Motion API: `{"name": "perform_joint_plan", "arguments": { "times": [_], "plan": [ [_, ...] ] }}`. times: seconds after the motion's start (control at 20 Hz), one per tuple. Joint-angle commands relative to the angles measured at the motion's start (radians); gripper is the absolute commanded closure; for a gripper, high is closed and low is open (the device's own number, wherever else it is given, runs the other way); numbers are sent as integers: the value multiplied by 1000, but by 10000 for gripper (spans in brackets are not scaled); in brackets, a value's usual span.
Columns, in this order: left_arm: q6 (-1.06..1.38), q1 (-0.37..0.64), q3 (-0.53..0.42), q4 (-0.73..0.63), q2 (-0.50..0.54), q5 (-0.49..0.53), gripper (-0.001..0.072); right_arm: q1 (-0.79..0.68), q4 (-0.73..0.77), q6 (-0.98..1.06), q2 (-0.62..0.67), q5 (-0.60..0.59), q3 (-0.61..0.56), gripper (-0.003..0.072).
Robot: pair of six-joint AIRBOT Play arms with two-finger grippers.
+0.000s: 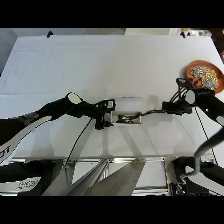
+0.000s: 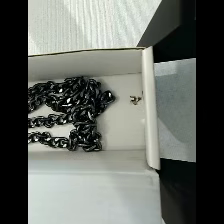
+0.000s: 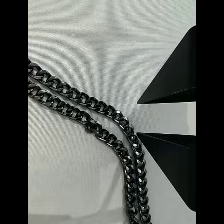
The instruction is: Fold the box and place the chain.
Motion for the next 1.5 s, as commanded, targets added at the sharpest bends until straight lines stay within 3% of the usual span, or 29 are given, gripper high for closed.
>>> {"name": "perform_joint_plan", "arguments": {
  "times": [0.0, 0.25, 1.15, 1.25, 1.45],
  "plan": [
    [0, 0, 0, 0, 0, 0, 376, -1, 1, -16, 19, -4, 0, 507],
    [0, 0, 0, 0, 0, 0, 376, -1, 2, 14, 5, -72, 0, 510],
    [0, 0, 0, 0, 0, 0, 376, -1, -3, 37, -79, -58, 0, 536],
    [0, 0, 0, 0, 0, 0, 376, -1, -3, 27, -80, -50, 0, 669],
    [0, 0, 0, 1, 0, 0, 376, 0, -21, -2, 1, 16, 0, 670]
  ]
}}
